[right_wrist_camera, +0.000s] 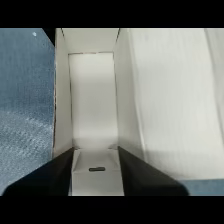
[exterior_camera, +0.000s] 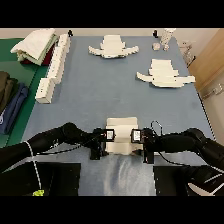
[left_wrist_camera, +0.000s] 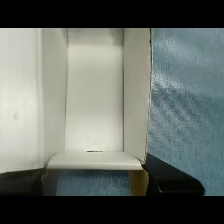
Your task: Fold the box.
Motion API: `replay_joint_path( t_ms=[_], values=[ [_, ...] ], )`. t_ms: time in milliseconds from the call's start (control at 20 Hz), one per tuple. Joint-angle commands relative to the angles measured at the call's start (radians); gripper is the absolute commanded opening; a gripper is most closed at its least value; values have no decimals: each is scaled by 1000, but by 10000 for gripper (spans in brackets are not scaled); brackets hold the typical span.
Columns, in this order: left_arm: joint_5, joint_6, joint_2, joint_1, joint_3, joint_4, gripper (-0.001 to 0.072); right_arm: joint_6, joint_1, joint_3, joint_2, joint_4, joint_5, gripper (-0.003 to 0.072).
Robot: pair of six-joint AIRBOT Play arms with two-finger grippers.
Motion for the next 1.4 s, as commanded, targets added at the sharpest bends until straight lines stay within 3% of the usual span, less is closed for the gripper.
replay_joint_path(
  t_ms=[0,50,550,600,700,850,950,1250,1350],
  values=[
    [0,0,0,0,1,1,496,-19,-1,-1,-1,-4,-1,562],
    [0,0,0,0,1,1,497,-24,-1,-1,-1,-4,1,605],
    [0,0,0,0,1,1,497,-10,-3,1,32,-32,-19,593],
    [0,0,0,0,1,1,497,36,-3,2,40,-54,-23,571],
    [0,0,0,0,1,1,496,174,-3,10,54,-134,-51,300],
    [0,0,0,0,1,1,497,439,-3,34,58,-311,-120,17],
    [0,0,0,0,1,1,497,622,-3,63,58,-435,-176,4],
    [0,0,0,0,1,1,496,1185,-73,192,56,-887,-527,1],
    [1,0,0,0,1,1,496,1369,-222,191,30,-837,-638,1]
  ],
)
